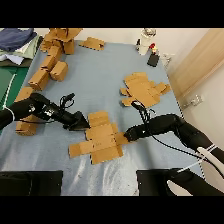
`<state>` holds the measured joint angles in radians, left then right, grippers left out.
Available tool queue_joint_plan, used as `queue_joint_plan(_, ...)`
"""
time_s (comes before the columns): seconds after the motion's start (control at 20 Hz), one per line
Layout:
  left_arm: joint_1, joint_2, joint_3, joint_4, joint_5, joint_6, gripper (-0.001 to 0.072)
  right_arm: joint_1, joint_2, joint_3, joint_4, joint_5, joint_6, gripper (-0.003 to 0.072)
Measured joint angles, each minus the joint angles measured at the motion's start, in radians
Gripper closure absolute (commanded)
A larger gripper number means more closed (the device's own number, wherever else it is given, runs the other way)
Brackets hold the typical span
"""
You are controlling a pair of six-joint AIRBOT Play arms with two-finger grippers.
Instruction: Fold the box.
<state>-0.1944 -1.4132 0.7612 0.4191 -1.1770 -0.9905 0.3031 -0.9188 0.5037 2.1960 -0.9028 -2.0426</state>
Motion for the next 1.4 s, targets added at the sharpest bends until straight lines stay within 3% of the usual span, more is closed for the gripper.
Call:
queue_joint_plan(0.65, 0.026, -0.035, -0.002, 0.021, 0.072, 0.053, 0.0344, 0.029, 0.065, -0.023, 0.001, 0.01, 0.0, 0.0686)
queue_joint_plan(0.9, 0.013, -0.061, -0.002, -0.043, 0.103, 0.107, 0.0344, 0.029, 0.072, -0.023, 0.006, -0.014, 0.003, 0.0686)
queue_joint_plan(1.4, -0.011, -0.143, -0.002, -0.2, 0.009, 0.27, 0.0345, 0.029, 0.073, -0.023, 0.009, -0.029, 0.019, 0.0686)
